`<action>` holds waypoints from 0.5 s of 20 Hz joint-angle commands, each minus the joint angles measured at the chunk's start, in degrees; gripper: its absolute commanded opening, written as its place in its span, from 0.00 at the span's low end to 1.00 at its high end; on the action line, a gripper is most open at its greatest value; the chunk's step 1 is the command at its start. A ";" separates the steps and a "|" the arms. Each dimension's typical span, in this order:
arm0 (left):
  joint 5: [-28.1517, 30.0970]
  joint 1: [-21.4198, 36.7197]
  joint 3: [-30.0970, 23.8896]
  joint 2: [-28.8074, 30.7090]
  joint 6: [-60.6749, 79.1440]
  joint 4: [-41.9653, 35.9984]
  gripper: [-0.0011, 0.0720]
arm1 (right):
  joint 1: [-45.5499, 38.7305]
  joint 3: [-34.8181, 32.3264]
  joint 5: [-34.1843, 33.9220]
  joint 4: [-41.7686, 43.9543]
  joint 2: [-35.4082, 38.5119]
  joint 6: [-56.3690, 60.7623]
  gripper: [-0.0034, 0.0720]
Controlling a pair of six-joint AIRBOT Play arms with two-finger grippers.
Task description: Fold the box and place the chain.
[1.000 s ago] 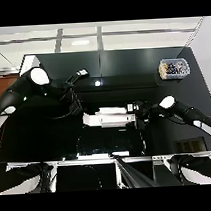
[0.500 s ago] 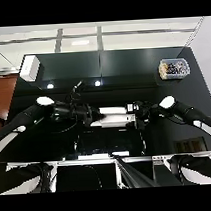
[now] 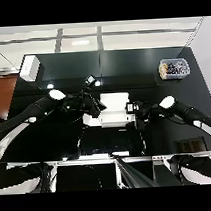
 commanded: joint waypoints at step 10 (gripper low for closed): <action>-0.79 0.11 2.43 -3.74 -4.28 10.95 0.05 | -0.02 -0.02 0.00 0.02 -0.02 0.04 0.21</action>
